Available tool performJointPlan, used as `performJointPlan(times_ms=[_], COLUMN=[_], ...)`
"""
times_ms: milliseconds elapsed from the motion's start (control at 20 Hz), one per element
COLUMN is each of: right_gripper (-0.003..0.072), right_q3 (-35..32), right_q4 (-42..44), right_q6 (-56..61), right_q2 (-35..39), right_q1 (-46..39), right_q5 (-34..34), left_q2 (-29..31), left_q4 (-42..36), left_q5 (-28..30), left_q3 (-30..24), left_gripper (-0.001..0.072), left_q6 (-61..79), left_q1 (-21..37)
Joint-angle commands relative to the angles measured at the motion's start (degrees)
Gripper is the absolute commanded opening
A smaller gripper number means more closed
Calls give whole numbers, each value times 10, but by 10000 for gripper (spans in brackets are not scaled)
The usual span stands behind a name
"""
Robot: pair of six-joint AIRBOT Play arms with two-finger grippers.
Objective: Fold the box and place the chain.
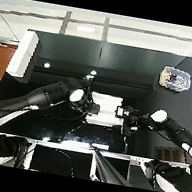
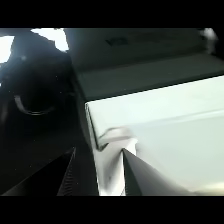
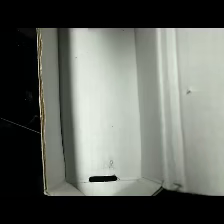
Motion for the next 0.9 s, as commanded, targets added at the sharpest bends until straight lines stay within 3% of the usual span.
performJointPlan(times_ms=[0,500,600,650,700,850], right_gripper=[205,205,205,205,205,205], right_q3=[0,0,0,0,0,0], right_q4=[0,0,0,0,0,0], right_q6=[0,0,0,0,0,0], right_q2=[0,0,0,0,0,0], right_q1=[0,0,0,0,0,0], right_q5=[0,0,0,0,0,0], left_q2=[-31,-56,-58,-59,-59,-59], left_q4=[58,60,59,59,59,59], left_q5=[-25,-17,-16,-16,-16,-18], left_q3=[25,27,27,28,28,28], left_gripper=[357,349,270,266,179,28], left_q6=[-69,-135,-136,-136,-136,-136], left_q1=[-35,-42,-43,-43,-43,-43])
